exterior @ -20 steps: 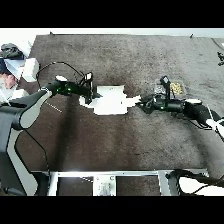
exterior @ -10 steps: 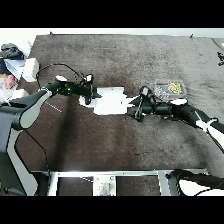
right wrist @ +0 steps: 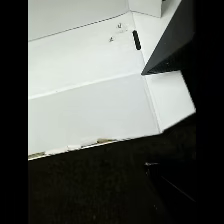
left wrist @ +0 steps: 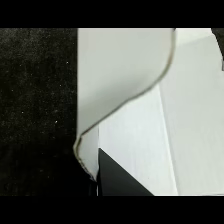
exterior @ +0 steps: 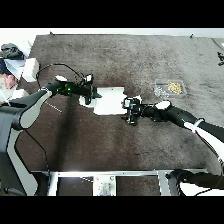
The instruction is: Fold the box and place the chain.
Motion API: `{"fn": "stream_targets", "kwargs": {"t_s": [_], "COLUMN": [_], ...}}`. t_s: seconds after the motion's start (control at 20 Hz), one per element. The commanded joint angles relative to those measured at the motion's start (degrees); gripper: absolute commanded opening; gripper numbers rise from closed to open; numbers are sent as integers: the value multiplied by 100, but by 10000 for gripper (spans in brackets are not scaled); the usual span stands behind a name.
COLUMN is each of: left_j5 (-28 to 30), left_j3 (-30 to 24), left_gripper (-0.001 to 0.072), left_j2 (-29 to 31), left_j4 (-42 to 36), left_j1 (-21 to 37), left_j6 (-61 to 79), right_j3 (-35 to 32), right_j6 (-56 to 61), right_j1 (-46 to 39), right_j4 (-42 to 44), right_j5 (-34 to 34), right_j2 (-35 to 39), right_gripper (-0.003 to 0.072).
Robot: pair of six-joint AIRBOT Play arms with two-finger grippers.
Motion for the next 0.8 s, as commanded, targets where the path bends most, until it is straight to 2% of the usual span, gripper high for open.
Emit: {"fn": "stream_targets", "kwargs": {"t_s": [0.0,0.35,0.45,0.75], "left_j5": [2,2,-2,-2], "left_j3": [0,0,0,0], "left_gripper": [10,11,10,10], "left_j2": [2,2,2,2], "left_j4": [-24,-24,-24,-26], "left_j1": [2,2,2,2], "left_j6": [4,4,4,4], "right_j3": [190,428,546,671], "right_j6": [-13,42,422,378], "right_j1": [129,125,59,-22], "right_j4": [-107,-107,-37,-219], "right_j5": [-273,-592,-581,-584], "right_j2": [-175,-339,-223,-72], "right_gripper": [656,651,651,661]}}
